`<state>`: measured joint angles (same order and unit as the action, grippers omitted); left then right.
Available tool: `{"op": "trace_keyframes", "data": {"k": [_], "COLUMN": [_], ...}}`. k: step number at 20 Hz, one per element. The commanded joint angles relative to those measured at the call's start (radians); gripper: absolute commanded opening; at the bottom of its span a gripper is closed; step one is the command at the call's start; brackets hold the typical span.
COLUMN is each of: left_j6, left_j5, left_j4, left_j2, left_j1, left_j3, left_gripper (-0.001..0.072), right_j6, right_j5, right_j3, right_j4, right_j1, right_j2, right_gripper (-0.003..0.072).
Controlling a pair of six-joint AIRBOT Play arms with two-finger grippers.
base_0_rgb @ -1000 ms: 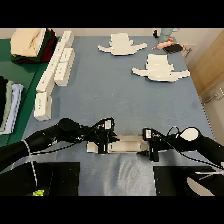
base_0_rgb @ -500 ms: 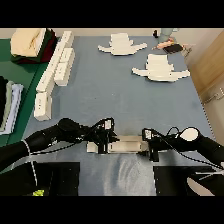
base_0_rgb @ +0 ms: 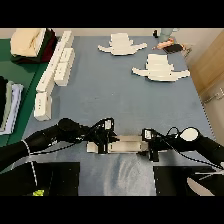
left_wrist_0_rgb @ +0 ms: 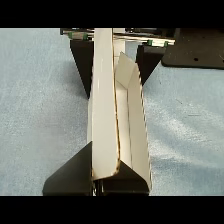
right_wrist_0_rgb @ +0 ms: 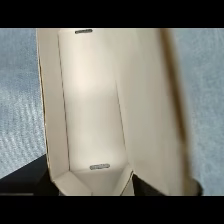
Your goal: Fold the box.
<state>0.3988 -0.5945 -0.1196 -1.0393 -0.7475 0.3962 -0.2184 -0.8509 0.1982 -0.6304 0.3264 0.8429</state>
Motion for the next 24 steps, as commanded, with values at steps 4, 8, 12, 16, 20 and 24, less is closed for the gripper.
{"op": "trace_keyframes", "data": {"k": [4, 8, 12, 16, 20, 24], "left_j6": [0.0, 0.0, -0.052, -0.064, -0.086, -0.247], "left_j5": [0.0, 0.0, 0.004, 0.011, 0.018, 0.07], "left_j4": [0.005, 0.007, 0.007, 0.006, 0.007, -0.081], "left_j2": [0.0, 0.0, 0.0, 0.0, 0.0, 0.067], "left_j1": [0.0, -0.001, 0.0, 0.0, 0.001, 0.001], "left_j3": [0.001, 0.0, 0.0, 0.0, 0.001, 0.0], "left_gripper": [0.0017, 0.0017, 0.0019, 0.0034, 0.0325, 0.0601], "right_j6": [0.0, 0.0, 0.0, 0.0, 0.0, 0.0], "right_j5": [0.003, 0.003, 0.003, 0.003, 0.003, 0.003], "right_j3": [0.001, 0.001, 0.001, 0.001, 0.001, 0.001], "right_j4": [0.0, 0.0, 0.0, -0.001, -0.001, -0.001], "right_j1": [0.0, 0.0, 0.0, 0.0, 0.0, 0.0], "right_j2": [-0.001, -0.001, -0.001, -0.001, -0.001, -0.001], "right_gripper": [0.0512, 0.0511, 0.0512, 0.0512, 0.0512, 0.0512]}}
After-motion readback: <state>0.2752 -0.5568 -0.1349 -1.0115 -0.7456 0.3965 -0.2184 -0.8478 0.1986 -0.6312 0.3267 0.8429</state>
